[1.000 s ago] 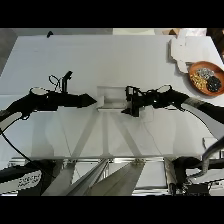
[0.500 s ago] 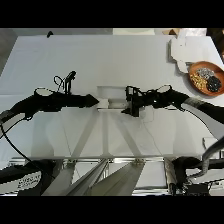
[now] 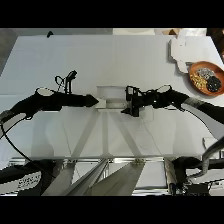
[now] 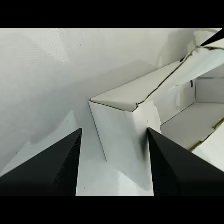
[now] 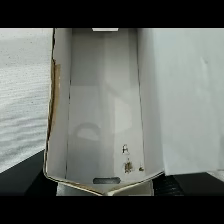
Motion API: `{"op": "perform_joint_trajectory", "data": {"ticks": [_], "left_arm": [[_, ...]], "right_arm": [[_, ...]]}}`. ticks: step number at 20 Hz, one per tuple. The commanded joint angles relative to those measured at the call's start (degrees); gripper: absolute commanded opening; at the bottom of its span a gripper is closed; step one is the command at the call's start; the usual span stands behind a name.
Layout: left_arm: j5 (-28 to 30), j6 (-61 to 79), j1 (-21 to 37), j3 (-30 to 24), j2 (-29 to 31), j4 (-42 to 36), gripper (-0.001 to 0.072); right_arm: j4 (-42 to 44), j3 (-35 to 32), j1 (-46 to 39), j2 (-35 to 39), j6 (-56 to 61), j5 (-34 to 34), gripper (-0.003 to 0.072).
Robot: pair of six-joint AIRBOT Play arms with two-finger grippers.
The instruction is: Fold the box and place the chain.
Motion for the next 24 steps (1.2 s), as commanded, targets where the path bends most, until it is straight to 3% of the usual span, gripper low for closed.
{"op": "perform_joint_trajectory", "data": {"ticks": [1, 13, 16, 24], "left_arm": [[-4.09, -0.02, -0.04, 1.31, 0.07, -0.09, 0.0472], [-6.34, -5.73, -3.96, 4.17, 0.07, 5.05, 0.0459], [-2.71, -13.18, -4.42, 4.85, 0.07, 12.50, 0.0459], [1.42, -14.62, -6.60, 6.82, 0.07, 15.85, 0.0391]], "right_arm": [[-0.07, 0.04, -0.02, -0.02, 0.00, 0.00, 0.0516], [-0.07, 0.04, -0.02, -0.02, 0.00, 0.00, 0.0516], [-0.07, 0.04, -0.02, -0.02, 0.00, 0.00, 0.0516], [-0.07, 0.04, -0.02, -0.02, 0.00, 0.00, 0.0516]]}}
